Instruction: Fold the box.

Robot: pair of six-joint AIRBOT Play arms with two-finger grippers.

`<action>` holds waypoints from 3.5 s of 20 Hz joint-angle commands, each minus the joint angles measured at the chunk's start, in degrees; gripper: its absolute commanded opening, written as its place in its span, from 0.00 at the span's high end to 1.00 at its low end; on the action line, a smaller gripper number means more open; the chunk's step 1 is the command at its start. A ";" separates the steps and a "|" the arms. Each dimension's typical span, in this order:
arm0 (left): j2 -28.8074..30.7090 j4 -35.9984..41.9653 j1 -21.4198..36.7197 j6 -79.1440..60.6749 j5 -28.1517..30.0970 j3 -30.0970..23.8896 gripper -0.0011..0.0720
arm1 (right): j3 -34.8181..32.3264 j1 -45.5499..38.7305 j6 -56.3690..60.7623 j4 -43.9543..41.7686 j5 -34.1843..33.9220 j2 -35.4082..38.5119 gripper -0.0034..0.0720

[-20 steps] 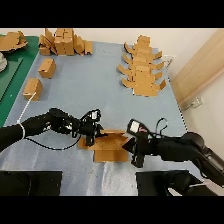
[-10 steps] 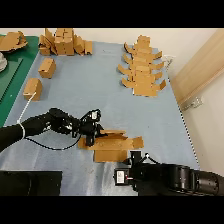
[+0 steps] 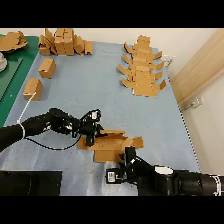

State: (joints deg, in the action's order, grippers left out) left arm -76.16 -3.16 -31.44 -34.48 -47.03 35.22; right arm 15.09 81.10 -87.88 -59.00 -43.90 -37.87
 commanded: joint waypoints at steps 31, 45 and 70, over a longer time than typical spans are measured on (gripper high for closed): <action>-0.04 -0.02 0.00 -0.02 0.00 0.02 0.97 | 0.70 0.28 15.04 14.19 1.62 -3.39 0.45; -0.04 0.00 0.00 -0.02 0.00 0.02 0.97 | 0.92 -1.64 22.40 10.38 3.61 -2.40 0.00; -0.04 0.00 0.00 -0.02 0.02 0.02 0.96 | -1.62 -36.46 -33.29 -33.66 18.71 3.39 0.00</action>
State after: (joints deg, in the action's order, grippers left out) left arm -76.16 -3.16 -31.44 -34.50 -47.03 35.22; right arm 13.54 51.57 -100.92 -75.09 -28.99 -33.21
